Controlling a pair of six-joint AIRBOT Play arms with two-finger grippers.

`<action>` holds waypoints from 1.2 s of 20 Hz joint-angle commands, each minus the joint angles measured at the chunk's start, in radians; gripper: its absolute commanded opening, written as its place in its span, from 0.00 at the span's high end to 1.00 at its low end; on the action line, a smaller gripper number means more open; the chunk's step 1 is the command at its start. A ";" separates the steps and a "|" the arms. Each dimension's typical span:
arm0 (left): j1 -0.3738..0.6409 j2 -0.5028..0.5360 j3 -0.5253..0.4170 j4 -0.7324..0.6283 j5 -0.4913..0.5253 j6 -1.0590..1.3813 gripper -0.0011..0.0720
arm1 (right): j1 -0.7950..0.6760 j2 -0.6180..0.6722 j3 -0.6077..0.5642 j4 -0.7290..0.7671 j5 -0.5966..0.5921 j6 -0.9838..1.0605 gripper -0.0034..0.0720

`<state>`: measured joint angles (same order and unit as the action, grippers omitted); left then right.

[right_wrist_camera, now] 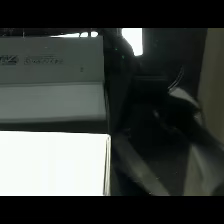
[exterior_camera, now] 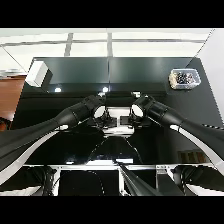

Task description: Fold the box and place the chain.

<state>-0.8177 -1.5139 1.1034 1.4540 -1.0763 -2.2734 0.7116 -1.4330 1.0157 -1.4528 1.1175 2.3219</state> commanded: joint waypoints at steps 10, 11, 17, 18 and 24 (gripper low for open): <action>0.000 0.000 0.000 0.000 -0.001 0.002 0.94 | -0.031 0.018 0.010 0.046 0.063 -0.027 0.43; 0.000 0.000 0.000 0.000 -0.001 0.002 0.94 | -0.034 0.034 0.014 0.046 0.070 -0.061 0.43; 0.000 0.000 0.000 0.000 0.002 0.002 0.94 | -0.053 0.320 0.067 -0.036 0.129 -0.233 0.43; 0.000 0.000 0.000 0.000 0.003 0.002 0.94 | -0.070 0.375 0.072 -0.116 0.130 -0.233 0.43; 0.000 0.000 0.000 0.000 0.001 0.002 0.94 | -0.369 0.397 0.072 -0.692 -0.035 -0.206 0.00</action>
